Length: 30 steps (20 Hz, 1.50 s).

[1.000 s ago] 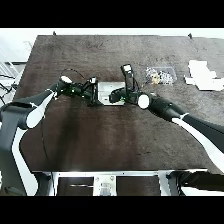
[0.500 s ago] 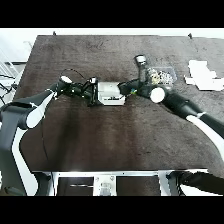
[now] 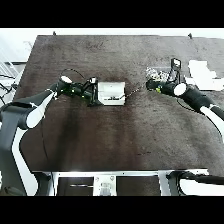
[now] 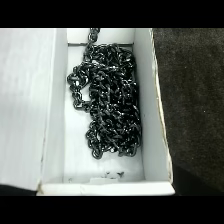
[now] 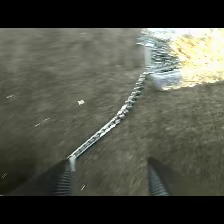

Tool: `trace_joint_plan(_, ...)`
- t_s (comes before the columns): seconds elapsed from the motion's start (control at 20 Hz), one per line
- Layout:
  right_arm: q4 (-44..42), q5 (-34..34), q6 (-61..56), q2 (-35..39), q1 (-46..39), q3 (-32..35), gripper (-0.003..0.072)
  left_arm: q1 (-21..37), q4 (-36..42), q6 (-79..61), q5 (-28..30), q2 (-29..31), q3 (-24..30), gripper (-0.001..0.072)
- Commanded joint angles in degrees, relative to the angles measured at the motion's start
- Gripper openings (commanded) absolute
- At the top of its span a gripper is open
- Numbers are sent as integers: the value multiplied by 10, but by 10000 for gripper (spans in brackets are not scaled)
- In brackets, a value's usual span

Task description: Fold the box and place the chain.

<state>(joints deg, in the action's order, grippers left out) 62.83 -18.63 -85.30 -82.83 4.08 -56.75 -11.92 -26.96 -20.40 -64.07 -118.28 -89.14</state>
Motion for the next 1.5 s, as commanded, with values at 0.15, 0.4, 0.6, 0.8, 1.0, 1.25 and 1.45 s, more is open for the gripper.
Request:
trace_joint_plan(0.15,-125,-19,89,-144,-17,-120,482,0,0,0,0,0,0,418)
trace_joint_plan(0.4,-134,-30,89,-211,-21,-187,421,0,0,0,0,0,0,418)
trace_joint_plan(0.6,-133,-26,108,-223,-36,-196,88,0,0,0,0,0,0,418)
trace_joint_plan(0.8,-133,-109,175,-152,-29,-196,15,0,0,0,0,0,0,417)
trace_joint_plan(1.0,-121,-181,196,-6,-5,-196,14,0,0,0,0,0,0,418)
trace_joint_plan(1.25,-65,-181,196,143,49,-196,14,0,0,0,0,0,0,418)
trace_joint_plan(1.45,-62,-185,196,183,87,-196,14,0,0,0,0,0,0,418)
